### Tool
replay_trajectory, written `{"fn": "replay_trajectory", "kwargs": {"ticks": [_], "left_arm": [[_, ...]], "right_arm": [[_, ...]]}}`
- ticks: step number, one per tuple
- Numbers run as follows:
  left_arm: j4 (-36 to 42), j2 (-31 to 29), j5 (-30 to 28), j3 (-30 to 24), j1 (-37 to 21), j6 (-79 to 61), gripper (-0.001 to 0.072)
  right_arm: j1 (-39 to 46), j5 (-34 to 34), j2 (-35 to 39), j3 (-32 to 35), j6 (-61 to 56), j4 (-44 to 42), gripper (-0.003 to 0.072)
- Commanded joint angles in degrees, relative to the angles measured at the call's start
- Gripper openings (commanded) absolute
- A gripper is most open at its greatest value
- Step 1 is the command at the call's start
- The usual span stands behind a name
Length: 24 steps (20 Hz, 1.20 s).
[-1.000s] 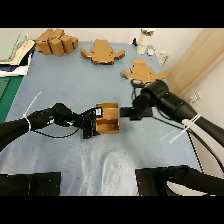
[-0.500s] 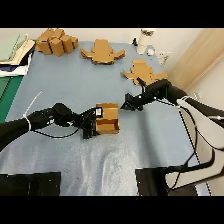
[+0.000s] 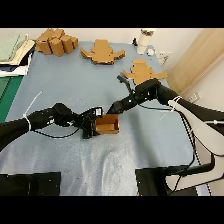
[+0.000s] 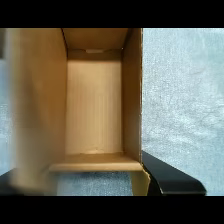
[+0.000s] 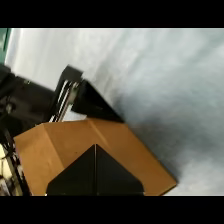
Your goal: Fold the box.
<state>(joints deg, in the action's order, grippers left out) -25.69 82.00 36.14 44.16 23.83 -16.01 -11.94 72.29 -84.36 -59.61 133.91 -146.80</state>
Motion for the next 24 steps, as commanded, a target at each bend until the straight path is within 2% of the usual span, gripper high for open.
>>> {"fn": "replay_trajectory", "kwargs": {"ticks": [1,6,13,16,22,23,24], "left_arm": [[0.02,0.02,-0.02,0.07,0.02,0.02,0.0529],[0.02,0.02,-0.02,0.07,0.02,0.02,0.0529],[0.02,0.02,-0.02,0.07,0.02,0.02,0.0529],[0.02,0.02,-0.02,0.07,0.02,0.02,0.0529],[0.02,0.02,-0.02,0.07,0.02,0.02,0.0529],[0.02,0.02,-0.02,0.07,0.02,0.02,0.0529],[0.02,0.02,-0.02,0.07,0.02,0.02,0.0529]], "right_arm": [[-4.81,-2.34,5.29,3.98,2.38,7.61,0.0003],[-9.16,-6.97,11.87,9.25,1.51,16.09,0.0003],[-14.47,-18.99,20.26,13.49,1.77,25.9,0.0003],[-19.15,-22.27,23.41,15.39,2.69,30.88,0.0003],[-28.7,-33.73,29.07,22.14,2.67,44.65,0.0004],[-28.94,-33.73,29.0,22.14,2.69,45.48,0.0044],[-29.0,-33.77,29.0,22.08,2.71,45.53,0.027]]}}
